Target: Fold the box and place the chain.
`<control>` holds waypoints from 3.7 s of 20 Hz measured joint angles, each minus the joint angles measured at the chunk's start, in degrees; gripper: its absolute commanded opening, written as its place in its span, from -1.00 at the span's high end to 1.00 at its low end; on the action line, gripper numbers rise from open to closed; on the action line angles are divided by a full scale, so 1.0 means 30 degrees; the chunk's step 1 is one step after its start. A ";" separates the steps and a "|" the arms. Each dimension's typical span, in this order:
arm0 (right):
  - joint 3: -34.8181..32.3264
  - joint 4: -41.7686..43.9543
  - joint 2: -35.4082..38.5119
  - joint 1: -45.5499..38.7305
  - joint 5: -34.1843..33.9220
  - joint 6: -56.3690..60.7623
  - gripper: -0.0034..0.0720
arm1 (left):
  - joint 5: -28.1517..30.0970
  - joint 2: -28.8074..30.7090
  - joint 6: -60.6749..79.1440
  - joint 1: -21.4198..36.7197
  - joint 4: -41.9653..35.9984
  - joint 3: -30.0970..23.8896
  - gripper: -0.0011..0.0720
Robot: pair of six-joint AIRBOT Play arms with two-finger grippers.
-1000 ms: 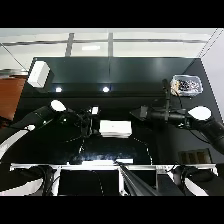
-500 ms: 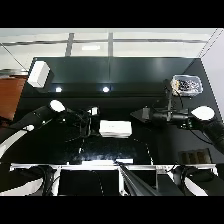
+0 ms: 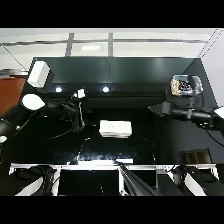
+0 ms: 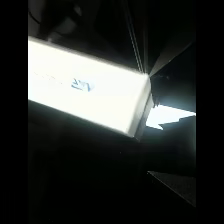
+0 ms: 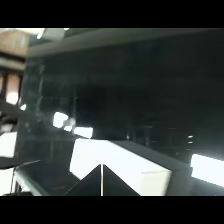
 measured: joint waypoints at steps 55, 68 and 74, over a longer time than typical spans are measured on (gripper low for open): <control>0.0000 -0.3075 0.1698 -0.4116 0.2506 -0.0044 0.84 | 0.2259 -0.8284 0.1545 -0.6011 -0.0481 0.3526 -0.96; 0.0000 -0.3067 0.1698 -0.4116 0.2441 -0.0036 0.84 | 0.3111 -0.8174 -0.0554 -0.7009 0.1625 0.3541 0.35; 0.0000 -0.3191 0.1698 -0.4116 0.2346 -0.0044 0.84 | 0.1698 -0.6047 -0.3198 -0.5166 0.4320 0.3730 0.52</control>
